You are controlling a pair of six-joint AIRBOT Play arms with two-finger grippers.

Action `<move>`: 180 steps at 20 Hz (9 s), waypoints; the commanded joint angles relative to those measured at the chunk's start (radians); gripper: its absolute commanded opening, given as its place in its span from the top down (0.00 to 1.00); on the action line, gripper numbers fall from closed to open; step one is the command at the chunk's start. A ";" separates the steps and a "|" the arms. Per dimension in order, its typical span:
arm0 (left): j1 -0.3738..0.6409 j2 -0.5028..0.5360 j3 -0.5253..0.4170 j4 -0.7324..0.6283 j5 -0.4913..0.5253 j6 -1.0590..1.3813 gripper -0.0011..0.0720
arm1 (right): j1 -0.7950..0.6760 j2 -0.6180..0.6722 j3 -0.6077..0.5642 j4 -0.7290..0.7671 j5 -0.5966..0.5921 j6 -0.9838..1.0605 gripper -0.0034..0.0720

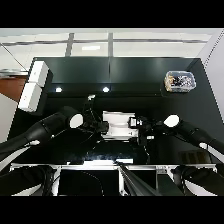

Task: Fold the box and place the chain.

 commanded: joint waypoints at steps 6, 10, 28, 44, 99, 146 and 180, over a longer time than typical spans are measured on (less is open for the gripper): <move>-0.107 -0.140 0.138 0.135 -0.134 -0.182 0.35 | 0.000 0.001 0.000 0.000 -0.015 0.002 0.55; -0.106 -0.200 0.199 0.136 -0.171 -0.182 0.36 | 0.000 0.000 0.000 0.000 -0.015 0.002 0.55; -0.107 -0.252 0.251 0.158 -0.220 -0.203 0.69 | -0.001 0.001 0.000 -0.001 -0.016 0.002 0.55; -0.107 -0.254 0.253 0.153 -0.223 -0.210 0.59 | 0.000 0.001 0.000 -0.001 -0.020 0.002 0.55; -0.113 -0.243 0.246 0.214 -0.236 -0.285 0.94 | 0.068 0.048 0.029 0.041 -0.067 0.213 0.79; -0.092 -0.243 0.247 0.203 -0.219 -0.280 0.94 | -0.303 0.009 0.096 0.003 0.396 1.420 0.16; -0.092 -0.243 0.247 0.202 -0.222 -0.265 0.94 | 0.287 -0.117 0.437 -0.801 0.311 2.326 0.53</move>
